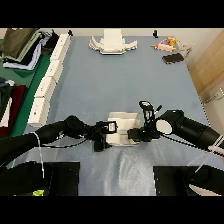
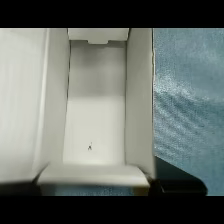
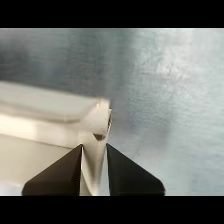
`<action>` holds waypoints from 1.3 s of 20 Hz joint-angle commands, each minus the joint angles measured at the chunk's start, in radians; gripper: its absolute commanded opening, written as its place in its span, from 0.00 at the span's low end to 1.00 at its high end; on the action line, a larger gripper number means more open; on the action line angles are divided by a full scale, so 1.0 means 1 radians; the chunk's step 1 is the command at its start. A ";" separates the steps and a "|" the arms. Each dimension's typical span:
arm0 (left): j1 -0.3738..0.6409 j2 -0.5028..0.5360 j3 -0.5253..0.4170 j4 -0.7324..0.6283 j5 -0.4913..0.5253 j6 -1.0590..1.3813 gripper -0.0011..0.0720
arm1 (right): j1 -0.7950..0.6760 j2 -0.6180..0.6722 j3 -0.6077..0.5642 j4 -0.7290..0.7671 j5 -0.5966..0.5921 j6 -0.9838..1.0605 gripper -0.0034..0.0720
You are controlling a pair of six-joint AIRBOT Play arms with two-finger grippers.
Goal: Fold the box.
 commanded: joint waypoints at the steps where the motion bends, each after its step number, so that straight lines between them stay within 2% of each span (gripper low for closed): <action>1: 0.000 0.000 0.001 0.000 -0.002 0.001 0.85 | 0.010 -0.010 0.018 -0.012 0.004 0.006 0.33; 4: 0.000 0.000 0.001 0.000 -0.001 0.001 0.85 | 0.011 -0.015 0.018 -0.012 0.006 0.006 0.33; 7: 0.000 0.000 0.001 0.000 -0.001 0.001 0.85 | 0.026 -0.017 0.018 -0.056 0.033 0.019 0.26; 9: 0.000 0.000 0.001 0.000 -0.001 0.001 0.85 | 0.029 -0.017 0.018 -0.078 0.041 0.034 0.26; 10: 0.000 0.000 0.001 0.000 -0.002 0.001 0.91 | 0.029 -0.017 0.018 -0.082 0.041 0.040 0.17; 11: 0.000 0.000 0.001 0.000 -0.001 -0.005 1.00 | 0.029 -0.017 0.018 -0.087 0.039 0.041 0.15; 13: 0.001 0.000 0.001 0.000 -0.001 -0.015 1.00 | 0.029 -0.017 0.018 -0.096 0.041 0.042 0.15; 15: 0.001 0.000 0.001 0.000 -0.001 -0.018 1.00 | 0.029 -0.017 0.018 -0.116 0.042 0.043 0.08; 26: 0.001 0.002 0.001 0.001 0.014 -0.018 1.00 | 0.055 -0.017 0.054 -0.179 0.084 0.070 0.06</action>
